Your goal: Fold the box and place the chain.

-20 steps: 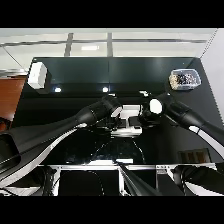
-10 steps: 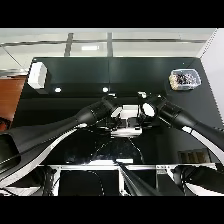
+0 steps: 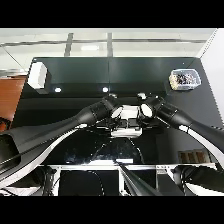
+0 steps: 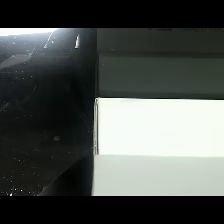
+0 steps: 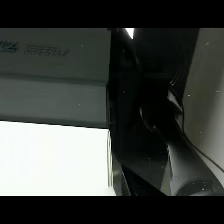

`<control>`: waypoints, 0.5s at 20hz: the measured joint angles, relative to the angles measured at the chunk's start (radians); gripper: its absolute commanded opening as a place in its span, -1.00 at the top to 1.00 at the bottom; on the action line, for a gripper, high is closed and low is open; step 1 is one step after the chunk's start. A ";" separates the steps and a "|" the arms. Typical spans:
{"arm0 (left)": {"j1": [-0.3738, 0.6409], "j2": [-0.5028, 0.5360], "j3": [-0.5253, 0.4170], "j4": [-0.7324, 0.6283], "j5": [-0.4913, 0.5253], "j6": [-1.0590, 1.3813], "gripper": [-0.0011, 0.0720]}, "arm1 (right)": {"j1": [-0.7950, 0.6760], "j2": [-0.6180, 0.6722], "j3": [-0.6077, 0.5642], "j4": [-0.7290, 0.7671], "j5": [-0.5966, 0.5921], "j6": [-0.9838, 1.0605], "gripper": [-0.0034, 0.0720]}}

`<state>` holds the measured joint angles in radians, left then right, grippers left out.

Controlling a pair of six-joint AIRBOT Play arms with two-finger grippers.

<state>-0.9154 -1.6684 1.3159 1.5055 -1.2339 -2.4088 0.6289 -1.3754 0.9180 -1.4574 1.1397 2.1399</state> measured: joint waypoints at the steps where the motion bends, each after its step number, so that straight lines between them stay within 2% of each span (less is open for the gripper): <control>1: 0.000 0.000 0.000 0.000 0.000 0.000 0.89 | 0.000 -0.006 0.000 0.007 -0.002 0.000 0.87; 7: 0.000 0.000 0.000 -0.001 -0.006 -0.002 0.89 | 0.000 -0.017 0.000 0.020 -0.004 0.006 0.86; 8: 0.000 0.000 0.000 -0.001 -0.006 -0.002 0.89 | 0.000 -0.017 0.000 0.020 -0.005 0.005 0.81; 9: 0.000 0.000 0.000 0.000 -0.005 -0.001 0.89 | 0.000 -0.018 0.000 0.020 -0.006 0.003 0.43; 10: 0.000 0.000 0.000 0.005 0.002 0.006 0.89 | 0.000 -0.022 0.000 0.018 -0.012 0.000 0.36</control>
